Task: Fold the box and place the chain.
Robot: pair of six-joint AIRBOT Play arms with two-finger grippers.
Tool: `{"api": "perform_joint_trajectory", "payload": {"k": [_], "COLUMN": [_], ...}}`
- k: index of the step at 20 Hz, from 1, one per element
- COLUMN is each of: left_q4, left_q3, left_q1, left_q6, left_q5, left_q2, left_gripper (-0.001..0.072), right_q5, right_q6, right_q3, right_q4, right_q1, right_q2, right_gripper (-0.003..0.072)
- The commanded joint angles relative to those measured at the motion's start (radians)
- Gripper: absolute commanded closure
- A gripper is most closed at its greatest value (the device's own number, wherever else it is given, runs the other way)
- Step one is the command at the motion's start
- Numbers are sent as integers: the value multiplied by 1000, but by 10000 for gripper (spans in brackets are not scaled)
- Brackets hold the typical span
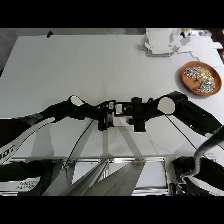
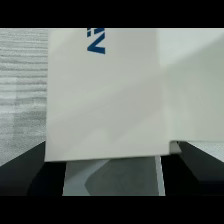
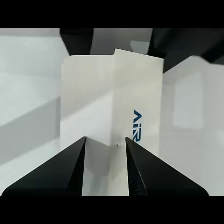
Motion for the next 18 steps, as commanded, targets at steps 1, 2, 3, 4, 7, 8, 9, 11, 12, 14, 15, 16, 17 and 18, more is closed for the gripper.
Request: {"api": "perform_joint_trajectory", "payload": {"k": [1,2,3,4,7,8,9,11,12,14,15,16,17,18], "left_q4": [1,1,1,1,1,1,1,1,1,1,1,1,1,1], "left_q3": [-1,-1,-1,-1,-1,-1,-1,-1,-1,-1,-1,-1,-1,-1], "left_q1": [0,0,0,0,0,0,0,0,0,0,0,0,0,0], "left_q6": [1,1,1,1,1,1,1,1,1,1,1,1,1,1], "left_q5": [0,0,0,0,0,0,0,0,0,0,0,0,0,0], "left_q2": [1,1,1,1,1,1,1,1,1,1,1,1,1,1], "left_gripper": [559,559,559,559,559,559,559,559,559,559,559,559,559,559], "right_q5": [-33,-31,-31,-31,-31,-31,-31,-31,-32,-34,-33,-32,-31,-30], "right_q6": [1,1,1,1,1,1,0,0,0,0,0,1,1,0], "right_q3": [0,0,0,0,0,0,0,-2,-3,-14,-23,-32,-39,-43], "right_q4": [-21,-22,-22,-22,-22,-22,-22,-22,-22,-21,-21,-21,-21,-20], "right_q1": [0,0,0,0,0,0,0,0,0,0,0,0,0,0], "right_q2": [1,1,1,1,1,1,1,0,0,0,0,0,0,0], "right_gripper": [435,457,466,467,530,535,587,606,606,607,607,607,607,606]}}
